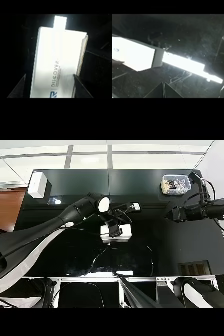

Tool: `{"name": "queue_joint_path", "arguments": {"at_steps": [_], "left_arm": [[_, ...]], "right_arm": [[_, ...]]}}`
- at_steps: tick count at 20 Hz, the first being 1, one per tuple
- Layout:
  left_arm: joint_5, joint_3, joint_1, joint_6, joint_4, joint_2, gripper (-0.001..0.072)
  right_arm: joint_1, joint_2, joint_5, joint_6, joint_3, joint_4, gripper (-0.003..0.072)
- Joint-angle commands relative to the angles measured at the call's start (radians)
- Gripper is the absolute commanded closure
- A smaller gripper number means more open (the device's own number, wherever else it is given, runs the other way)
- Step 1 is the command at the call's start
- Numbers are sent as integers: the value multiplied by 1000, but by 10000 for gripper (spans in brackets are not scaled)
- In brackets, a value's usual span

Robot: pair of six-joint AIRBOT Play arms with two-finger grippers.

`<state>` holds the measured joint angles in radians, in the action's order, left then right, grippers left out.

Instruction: Fold the box and place the chain.

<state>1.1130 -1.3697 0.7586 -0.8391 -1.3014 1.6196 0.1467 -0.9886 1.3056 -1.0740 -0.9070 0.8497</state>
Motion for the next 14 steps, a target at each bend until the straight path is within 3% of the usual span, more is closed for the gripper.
{"name": "queue_joint_path", "arguments": {"at_steps": [1,14], "left_arm": [[29,-13,1,-7,8,-1,-10],[94,-13,1,-2,9,-1,-10]], "right_arm": [[1,0,0,-9,0,0,673],[1,0,0,-37,0,0,673]]}}
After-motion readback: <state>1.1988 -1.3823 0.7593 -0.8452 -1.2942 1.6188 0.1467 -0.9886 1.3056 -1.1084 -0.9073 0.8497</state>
